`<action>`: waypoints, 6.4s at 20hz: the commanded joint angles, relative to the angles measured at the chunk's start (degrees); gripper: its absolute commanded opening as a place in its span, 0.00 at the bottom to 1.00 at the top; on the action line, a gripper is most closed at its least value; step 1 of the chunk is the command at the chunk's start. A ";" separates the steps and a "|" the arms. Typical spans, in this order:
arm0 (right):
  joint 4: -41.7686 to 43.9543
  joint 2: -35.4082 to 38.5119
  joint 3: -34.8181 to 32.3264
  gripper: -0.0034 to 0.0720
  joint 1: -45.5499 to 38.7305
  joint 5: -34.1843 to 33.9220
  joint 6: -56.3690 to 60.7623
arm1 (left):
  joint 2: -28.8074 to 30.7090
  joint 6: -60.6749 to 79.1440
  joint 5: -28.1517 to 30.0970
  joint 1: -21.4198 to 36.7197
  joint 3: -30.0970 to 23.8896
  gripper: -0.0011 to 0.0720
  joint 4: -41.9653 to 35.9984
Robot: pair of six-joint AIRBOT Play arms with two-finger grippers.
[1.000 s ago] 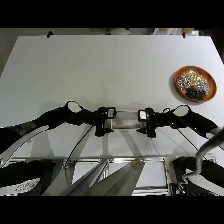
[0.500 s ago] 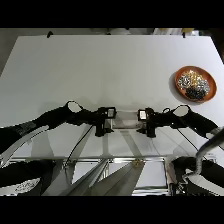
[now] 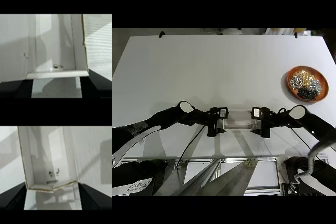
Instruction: Fold the box and place the chain.
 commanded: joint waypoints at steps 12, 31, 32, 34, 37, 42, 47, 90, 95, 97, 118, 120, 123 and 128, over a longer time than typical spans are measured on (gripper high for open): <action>15.45 14.86 0.02 0.06 0.02 1.42 5.11 | 0.00 0.04 0.04 -0.02 0.02 0.39 0.02; 23.74 2.56 0.28 0.07 0.00 -4.70 10.36 | 0.00 0.04 0.07 -0.02 0.02 0.39 0.02; 20.04 6.32 0.55 0.07 0.00 -4.70 10.43 | 0.00 0.04 0.04 -0.02 0.02 0.39 0.02; 10.84 13.97 0.68 0.07 0.00 -4.42 13.55 | 0.00 0.04 0.04 -0.02 0.02 0.39 0.02; -7.82 24.00 0.68 0.07 0.00 -1.68 14.40 | 0.00 0.04 0.04 -0.02 0.02 0.39 0.02; -22.58 25.94 0.63 0.08 0.00 8.59 13.53 | 0.00 0.04 0.04 -0.02 0.02 0.39 0.02; -21.05 18.12 0.63 0.43 1.77 7.30 11.08 | 0.00 0.04 0.04 -0.02 0.02 0.39 0.02; -14.10 21.70 0.63 0.07 -16.33 -0.13 61.07 | 0.00 0.04 0.07 -0.02 0.02 0.39 0.02; -15.39 7.56 0.63 0.07 -16.65 7.43 73.50 | 0.00 0.04 0.07 -0.02 0.02 0.39 0.02; -12.90 2.54 0.61 0.07 -16.65 8.44 72.94 | 0.00 0.04 0.04 -0.02 0.02 0.39 0.02; 6.82 3.50 -0.74 0.22 -16.59 13.84 61.75 | 0.00 0.04 0.04 -0.02 0.02 0.39 0.02; 8.37 4.20 -0.74 0.30 -16.59 15.06 60.98 | 0.00 0.04 0.07 -0.02 0.02 0.39 0.02; 9.05 4.20 -0.74 0.33 -16.46 15.72 60.52 | 0.00 0.04 0.04 -0.02 0.02 0.39 0.02; 8.87 4.20 -0.74 0.40 -10.95 12.31 60.63 | 0.00 0.04 0.07 -0.02 0.02 0.39 0.02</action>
